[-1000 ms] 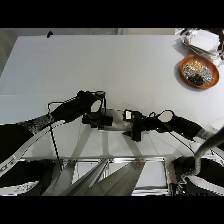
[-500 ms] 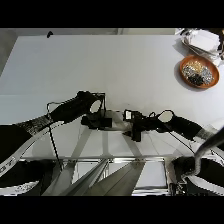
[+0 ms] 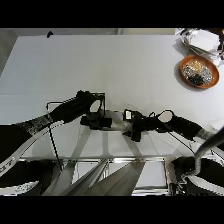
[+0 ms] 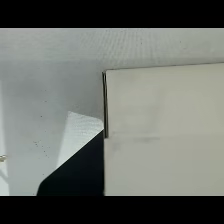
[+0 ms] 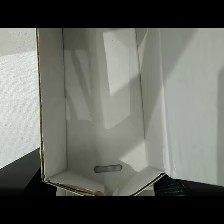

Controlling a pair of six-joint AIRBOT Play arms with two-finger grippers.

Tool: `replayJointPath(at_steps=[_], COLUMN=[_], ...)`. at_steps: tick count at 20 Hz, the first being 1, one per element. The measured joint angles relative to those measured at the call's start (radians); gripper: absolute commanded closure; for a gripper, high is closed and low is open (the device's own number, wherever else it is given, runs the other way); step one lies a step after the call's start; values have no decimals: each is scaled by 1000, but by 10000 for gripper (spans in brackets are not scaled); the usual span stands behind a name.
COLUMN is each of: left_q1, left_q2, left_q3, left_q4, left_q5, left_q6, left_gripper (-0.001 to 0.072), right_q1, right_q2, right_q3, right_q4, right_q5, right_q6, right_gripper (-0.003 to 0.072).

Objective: Fold the box and place the chain.

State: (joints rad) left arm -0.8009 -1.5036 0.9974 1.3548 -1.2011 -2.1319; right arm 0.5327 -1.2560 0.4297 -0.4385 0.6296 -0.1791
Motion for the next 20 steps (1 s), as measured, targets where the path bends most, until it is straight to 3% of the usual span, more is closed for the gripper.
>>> replayJointPath(at_steps=[6, 7, 8, 9, 13, 15, 20], left_q1=[15, 23, 33, 44, 91, 119, 229], left_q2=[36, 48, 65, 77, 129, 158, 269], left_q3=[-1, -2, -1, -2, -4, -12, -136], left_q4=[-11, -15, -25, -35, -83, -98, -161], left_q5=[2, 2, 5, 14, 15, 13, 29], left_q6=[90, 124, 158, 193, 339, 470, 1215], left_gripper=[611, 485, 228, 79, 72, 10, 13], right_q1=[0, 0, 0, 0, 0, 0, 0], right_q2=[0, 0, 0, 0, 0, 0, 0], right_q3=[0, 0, -1, 0, 0, 0, 0], right_q4=[0, 0, -10, -7, -4, -3, -3], right_q5=[1, 0, -3, -2, -2, -1, -1], right_q6=[-2, -2, -13, -9, -5, -4, -3], right_gripper=[393, 393, 393, 393, 393, 393, 393])
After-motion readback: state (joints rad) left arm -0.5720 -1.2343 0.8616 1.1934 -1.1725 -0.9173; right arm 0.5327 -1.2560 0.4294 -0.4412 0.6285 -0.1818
